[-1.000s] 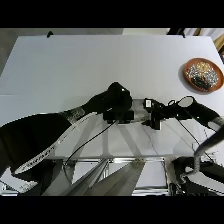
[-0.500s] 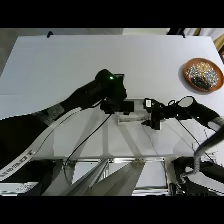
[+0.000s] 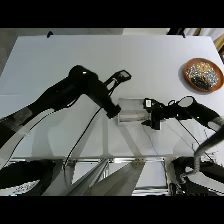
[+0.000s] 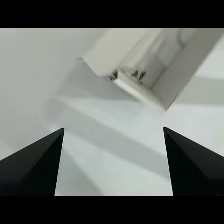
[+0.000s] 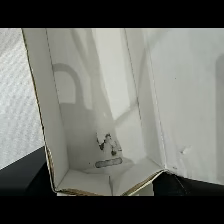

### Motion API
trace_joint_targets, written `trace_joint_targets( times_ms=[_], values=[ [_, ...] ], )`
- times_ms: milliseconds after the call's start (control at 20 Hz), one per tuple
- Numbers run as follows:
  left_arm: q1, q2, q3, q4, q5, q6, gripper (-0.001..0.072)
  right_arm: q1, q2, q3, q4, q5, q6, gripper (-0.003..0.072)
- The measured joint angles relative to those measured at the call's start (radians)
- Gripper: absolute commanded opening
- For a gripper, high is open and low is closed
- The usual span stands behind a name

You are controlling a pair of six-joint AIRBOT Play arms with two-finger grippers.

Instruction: Fold the box and place the chain.

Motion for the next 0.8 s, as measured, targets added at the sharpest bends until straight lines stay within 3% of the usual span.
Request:
trace_joint_targets(
  times_ms=[150,300,550,800],
  values=[
    [0.057,0.062,-0.179,-0.123,-0.093,0.477,0.0702,0.0,0.0,0.0,0.0,0.0,0.0,0.0292],
    [0.106,0.073,-0.297,-0.246,-0.21,0.76,0.0704,0.0,0.0,0.0,0.0,0.0,0.0,0.0292],
    [0.139,0.01,-0.361,-0.343,-0.331,0.929,0.0704,0.0,0.0,0.0,0.0,0.0,0.0,0.0292],
    [0.102,-0.019,-0.373,-0.388,-0.403,0.97,0.0704,0.0,0.0,0.0,0.0,0.0,0.0,0.0292]
  ],
)
